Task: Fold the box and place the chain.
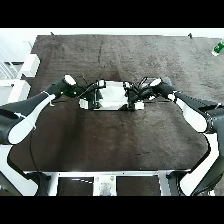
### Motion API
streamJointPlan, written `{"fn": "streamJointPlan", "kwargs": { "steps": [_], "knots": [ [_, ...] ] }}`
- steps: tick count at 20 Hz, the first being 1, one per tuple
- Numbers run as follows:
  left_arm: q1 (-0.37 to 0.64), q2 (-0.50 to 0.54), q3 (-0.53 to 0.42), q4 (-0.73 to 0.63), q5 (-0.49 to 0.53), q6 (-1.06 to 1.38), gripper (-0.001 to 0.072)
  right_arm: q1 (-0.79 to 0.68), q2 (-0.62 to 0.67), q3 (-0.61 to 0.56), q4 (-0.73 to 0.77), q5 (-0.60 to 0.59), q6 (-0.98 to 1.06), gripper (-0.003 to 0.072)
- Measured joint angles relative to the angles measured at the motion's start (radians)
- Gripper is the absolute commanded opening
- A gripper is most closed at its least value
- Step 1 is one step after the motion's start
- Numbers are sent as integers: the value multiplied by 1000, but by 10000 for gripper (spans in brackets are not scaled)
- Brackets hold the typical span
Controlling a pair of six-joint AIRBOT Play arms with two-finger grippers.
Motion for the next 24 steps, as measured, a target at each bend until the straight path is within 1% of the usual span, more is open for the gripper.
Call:
{"fn": "streamJointPlan", "kwargs": {
  "steps": [1,2,9,10,11,12,13,14,15,16,17,18,19,20,24],
  "knots": [
    [0,0,0,-1,2,0,664,0,0,0,0,0,0,545],
    [0,0,0,-3,4,1,717,0,0,0,0,0,0,545],
    [0,0,0,-1,20,-8,712,0,0,0,0,-1,0,545],
    [0,0,0,0,21,-10,644,0,0,0,0,-1,0,545],
    [0,0,0,1,22,-11,506,0,0,0,0,-1,0,545],
    [1,0,0,0,27,-15,351,0,0,0,1,-1,0,545],
    [2,0,0,0,34,-14,274,0,0,0,1,0,0,545],
    [2,0,0,2,30,-14,221,1,0,0,1,0,0,545],
    [2,-1,0,5,23,-14,217,1,0,0,1,1,0,545],
    [3,-1,0,10,18,-14,136,1,0,0,1,1,-1,545],
    [4,-1,0,20,12,-13,114,1,0,0,1,1,-1,545],
    [8,-1,0,32,5,-13,113,1,0,0,1,1,-1,545],
    [13,0,0,37,-8,-12,46,1,0,0,0,2,-1,545],
    [21,0,0,42,-20,-12,26,2,0,0,0,2,-1,545],
    [68,13,0,39,-89,-12,24,2,0,0,0,2,-2,545]
  ]
}}
